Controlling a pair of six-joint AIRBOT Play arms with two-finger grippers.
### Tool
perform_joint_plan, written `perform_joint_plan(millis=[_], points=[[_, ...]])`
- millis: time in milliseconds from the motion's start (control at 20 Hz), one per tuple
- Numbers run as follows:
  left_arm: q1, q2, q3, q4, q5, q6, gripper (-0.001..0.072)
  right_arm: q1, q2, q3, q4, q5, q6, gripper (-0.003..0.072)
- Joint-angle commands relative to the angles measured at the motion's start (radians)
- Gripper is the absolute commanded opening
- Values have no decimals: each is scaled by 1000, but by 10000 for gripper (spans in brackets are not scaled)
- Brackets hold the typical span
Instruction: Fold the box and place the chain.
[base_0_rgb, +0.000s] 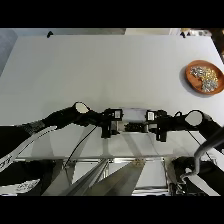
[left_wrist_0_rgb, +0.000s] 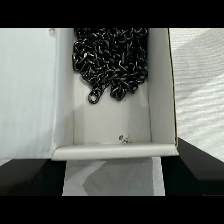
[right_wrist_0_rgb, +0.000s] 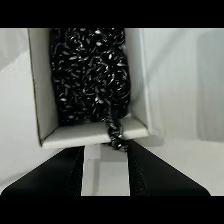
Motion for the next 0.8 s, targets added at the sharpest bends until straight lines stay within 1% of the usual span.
perform_joint_plan(millis=[0,150,200,250,350,500,650,750], points=[[1,0,0,0,0,0,274,14,-11,-3,3,-77,-14,297],[1,0,0,0,0,0,274,14,-35,-3,-5,-81,-12,293],[1,0,0,0,0,0,274,14,-43,-3,-5,-82,-12,269],[1,0,0,0,0,0,274,14,-47,-3,-5,-80,-12,206],[1,0,0,0,0,0,274,14,-48,-3,-16,-62,-12,26],[1,0,0,0,0,0,274,10,-47,-3,-117,-22,26,20],[1,0,0,0,0,0,274,-58,-35,-3,-152,24,131,19],[1,0,0,0,0,0,274,-108,11,-3,-180,39,190,19]])
